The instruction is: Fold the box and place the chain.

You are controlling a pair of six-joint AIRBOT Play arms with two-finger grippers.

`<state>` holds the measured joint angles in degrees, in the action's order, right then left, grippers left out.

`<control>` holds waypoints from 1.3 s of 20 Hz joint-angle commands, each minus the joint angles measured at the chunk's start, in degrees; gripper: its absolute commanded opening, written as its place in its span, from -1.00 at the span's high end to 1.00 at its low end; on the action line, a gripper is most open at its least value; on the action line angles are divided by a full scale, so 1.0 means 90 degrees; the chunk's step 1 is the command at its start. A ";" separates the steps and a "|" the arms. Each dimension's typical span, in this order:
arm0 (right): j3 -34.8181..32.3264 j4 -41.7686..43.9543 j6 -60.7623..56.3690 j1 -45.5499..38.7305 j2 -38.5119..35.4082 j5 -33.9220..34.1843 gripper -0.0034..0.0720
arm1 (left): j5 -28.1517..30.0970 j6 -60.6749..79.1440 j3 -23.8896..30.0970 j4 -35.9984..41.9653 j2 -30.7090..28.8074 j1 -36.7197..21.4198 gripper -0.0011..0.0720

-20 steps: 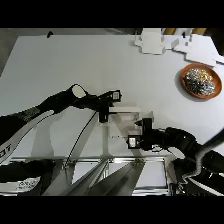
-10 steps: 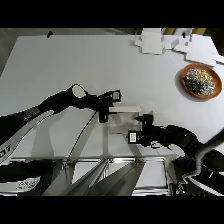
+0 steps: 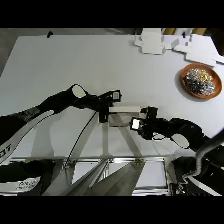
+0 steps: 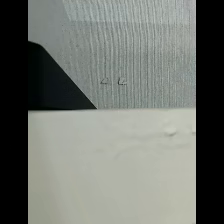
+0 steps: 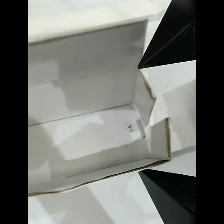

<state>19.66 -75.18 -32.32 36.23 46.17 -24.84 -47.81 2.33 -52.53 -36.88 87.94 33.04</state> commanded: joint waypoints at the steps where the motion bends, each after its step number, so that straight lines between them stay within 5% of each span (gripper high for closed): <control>1: 0.0036 0.0583 0.0430 -0.0323 -0.0002 -0.0151 -0.93 | 0.0000 0.0002 0.0002 0.0000 0.0002 0.0002 0.96; 15: 0.0117 0.4609 0.5331 -0.2297 0.1139 -0.1212 -0.88 | 0.0000 0.0002 0.0002 0.0000 0.0002 0.0002 0.96; 26: 0.0559 0.5071 0.6152 -0.2584 0.2302 -0.1926 -0.87 | 0.0000 0.0002 0.0002 0.0000 0.0002 0.0002 0.96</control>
<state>24.36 -30.26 19.99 13.96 65.06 -39.75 -47.86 2.33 -52.53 -36.86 87.94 33.04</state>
